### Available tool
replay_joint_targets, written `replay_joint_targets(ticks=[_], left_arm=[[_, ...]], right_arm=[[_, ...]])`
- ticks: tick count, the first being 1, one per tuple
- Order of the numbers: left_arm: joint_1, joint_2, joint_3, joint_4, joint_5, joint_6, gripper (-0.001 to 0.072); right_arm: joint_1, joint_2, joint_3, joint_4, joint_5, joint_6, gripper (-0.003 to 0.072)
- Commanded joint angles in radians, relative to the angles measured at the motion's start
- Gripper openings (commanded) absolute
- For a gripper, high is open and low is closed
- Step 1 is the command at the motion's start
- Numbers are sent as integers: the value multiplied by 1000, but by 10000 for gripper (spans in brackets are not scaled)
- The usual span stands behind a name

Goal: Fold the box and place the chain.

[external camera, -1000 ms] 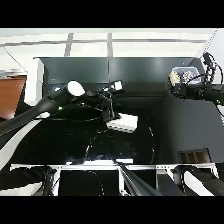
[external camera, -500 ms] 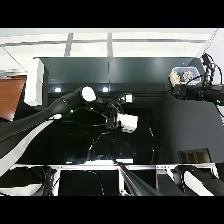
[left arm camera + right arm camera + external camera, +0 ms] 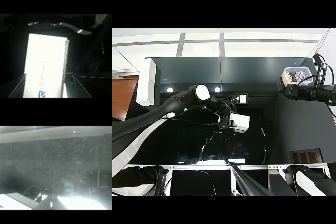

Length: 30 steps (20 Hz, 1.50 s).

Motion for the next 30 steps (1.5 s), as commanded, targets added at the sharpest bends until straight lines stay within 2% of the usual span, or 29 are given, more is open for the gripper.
replay_joint_targets(ticks=[1, 7, 15, 18, 20, 21, 22, 23, 24, 27, 30], left_arm=[[-1, 0, 24, 2, -9, -2, 706], [-4, -55, 24, 43, -12, -89, 705], [-13, -54, 41, 67, -65, -89, 705], [-42, -55, 42, 132, -58, -95, 705], [-74, -64, 42, 221, 0, -198, 701], [-91, -72, 42, 270, 27, -269, 678], [-105, -77, 42, 312, 43, -340, 577], [-106, -69, 47, 337, 31, -401, 352], [-100, -48, 54, 340, 10, -446, 319], [-24, 94, 58, 402, -74, -583, 319], [157, 272, 58, 567, -314, -842, 319]], right_arm=[[-1, -1, 0, 0, 2, -6, 17], [-1, -1, 0, 0, 7, -12, 17], [-1, -1, 0, 0, 11, -16, 17], [-1, -1, 0, 0, 13, -16, 17], [-1, -2, -2, 0, 12, -16, 17], [-1, -2, -4, 0, 12, -16, 17], [-1, -2, -11, 0, 12, -16, 17], [-1, -3, -15, 0, 16, -16, 17], [-1, -3, -17, 0, 21, -16, 17], [-1, -2, -17, 0, 35, -16, 17], [-1, -2, -17, -2, 88, -16, 17]])
